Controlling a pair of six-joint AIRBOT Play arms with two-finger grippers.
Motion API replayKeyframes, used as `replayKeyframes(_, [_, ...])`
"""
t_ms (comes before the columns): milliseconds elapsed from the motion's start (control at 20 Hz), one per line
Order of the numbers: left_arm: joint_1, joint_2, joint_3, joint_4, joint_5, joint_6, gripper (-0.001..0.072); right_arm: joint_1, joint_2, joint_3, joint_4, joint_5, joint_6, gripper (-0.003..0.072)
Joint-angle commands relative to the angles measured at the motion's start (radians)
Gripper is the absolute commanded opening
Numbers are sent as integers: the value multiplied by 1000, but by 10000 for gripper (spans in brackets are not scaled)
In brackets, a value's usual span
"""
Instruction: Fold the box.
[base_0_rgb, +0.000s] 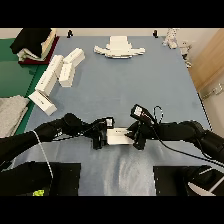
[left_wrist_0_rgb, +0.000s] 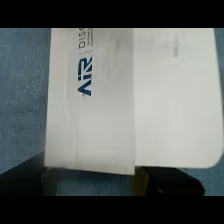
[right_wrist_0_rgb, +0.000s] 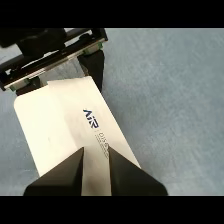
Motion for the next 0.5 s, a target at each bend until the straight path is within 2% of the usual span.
replayKeyframes(0, [1,1,1,0,0,0,482,55,18,-7,-56,27,-162,386])
replayKeyframes(250, [1,1,1,0,0,0,482,78,-16,-7,-55,30,-348,503])
replayKeyframes(300, [1,1,1,0,0,0,482,78,-34,-7,-55,31,-376,577])
replayKeyframes(450, [1,1,1,0,0,0,482,78,-70,-7,-55,39,-449,586])
